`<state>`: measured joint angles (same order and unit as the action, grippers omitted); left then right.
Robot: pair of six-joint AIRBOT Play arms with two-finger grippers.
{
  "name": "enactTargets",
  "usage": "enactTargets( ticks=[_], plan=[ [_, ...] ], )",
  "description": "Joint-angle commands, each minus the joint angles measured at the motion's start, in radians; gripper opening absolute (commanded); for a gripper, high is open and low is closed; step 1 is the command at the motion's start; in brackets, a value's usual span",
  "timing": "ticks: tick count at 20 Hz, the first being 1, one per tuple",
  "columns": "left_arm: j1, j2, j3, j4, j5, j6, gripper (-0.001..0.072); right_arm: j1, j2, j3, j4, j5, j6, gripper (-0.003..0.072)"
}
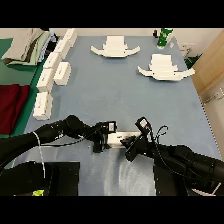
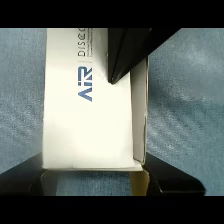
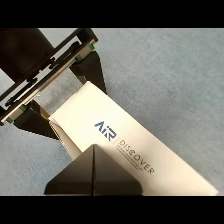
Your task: Fold the box.
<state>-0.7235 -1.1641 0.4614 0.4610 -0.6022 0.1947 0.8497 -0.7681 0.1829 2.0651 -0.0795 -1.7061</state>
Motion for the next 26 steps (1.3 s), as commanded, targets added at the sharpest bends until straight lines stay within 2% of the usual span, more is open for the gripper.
enactTargets(
  ticks=[1, 10, 18, 22, 24, 26],
  plan=[
    [0.000, 0.000, 0.001, -0.001, 0.000, -0.001, 0.0537, 0.000, -0.005, -0.001, 0.000, -0.009, 0.009, 0.0004],
    [0.000, 0.000, 0.001, -0.001, 0.000, -0.001, 0.0538, -0.001, 0.010, 0.001, -0.001, -0.006, 0.008, 0.0004],
    [0.000, 0.000, 0.001, -0.001, 0.000, -0.001, 0.0537, -0.005, 0.144, 0.005, -0.046, 0.021, 0.008, 0.0005],
    [0.000, 0.000, 0.001, -0.001, 0.000, -0.001, 0.0537, -0.005, 0.161, 0.039, -0.108, 0.018, 0.007, 0.0005],
    [0.000, 0.000, 0.001, -0.001, 0.000, -0.001, 0.0537, -0.032, 0.159, 0.066, -0.142, -0.018, 0.007, 0.0005],
    [0.000, 0.000, 0.001, -0.001, 0.000, -0.001, 0.0538, -0.098, 0.150, 0.125, -0.204, -0.166, 0.008, 0.0005]
  ],
)
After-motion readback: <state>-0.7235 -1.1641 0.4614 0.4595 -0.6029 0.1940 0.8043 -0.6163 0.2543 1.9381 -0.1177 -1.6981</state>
